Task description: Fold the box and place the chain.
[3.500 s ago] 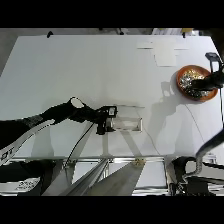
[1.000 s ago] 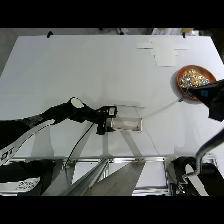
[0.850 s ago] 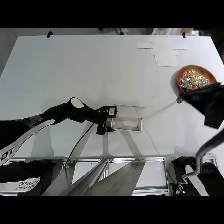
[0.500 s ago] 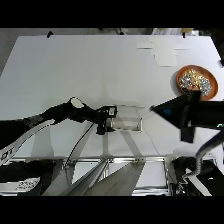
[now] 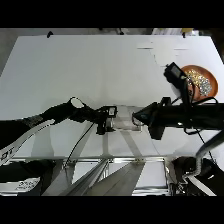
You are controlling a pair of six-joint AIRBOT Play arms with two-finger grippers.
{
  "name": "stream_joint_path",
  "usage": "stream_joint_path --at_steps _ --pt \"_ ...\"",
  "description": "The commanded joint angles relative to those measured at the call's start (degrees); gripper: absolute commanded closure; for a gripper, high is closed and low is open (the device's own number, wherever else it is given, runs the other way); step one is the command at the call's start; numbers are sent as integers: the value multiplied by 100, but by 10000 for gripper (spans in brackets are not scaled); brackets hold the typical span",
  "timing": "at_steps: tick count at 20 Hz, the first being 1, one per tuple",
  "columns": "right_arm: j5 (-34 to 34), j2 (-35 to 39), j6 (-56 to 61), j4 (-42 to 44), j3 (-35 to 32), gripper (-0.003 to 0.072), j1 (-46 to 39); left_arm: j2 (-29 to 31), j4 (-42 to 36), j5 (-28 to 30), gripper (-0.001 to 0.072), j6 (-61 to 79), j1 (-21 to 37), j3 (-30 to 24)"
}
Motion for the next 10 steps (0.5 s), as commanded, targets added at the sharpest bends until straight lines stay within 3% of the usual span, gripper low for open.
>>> stream_joint_path --at_steps 1,10 --pt "-319 -463 -133 -31 -44 670 52 -2 2 0 350 0 -2 0" --pt "-1167 -1486 -629 -2 -911 670 310 -2 2 0 350 0 -2 -2"
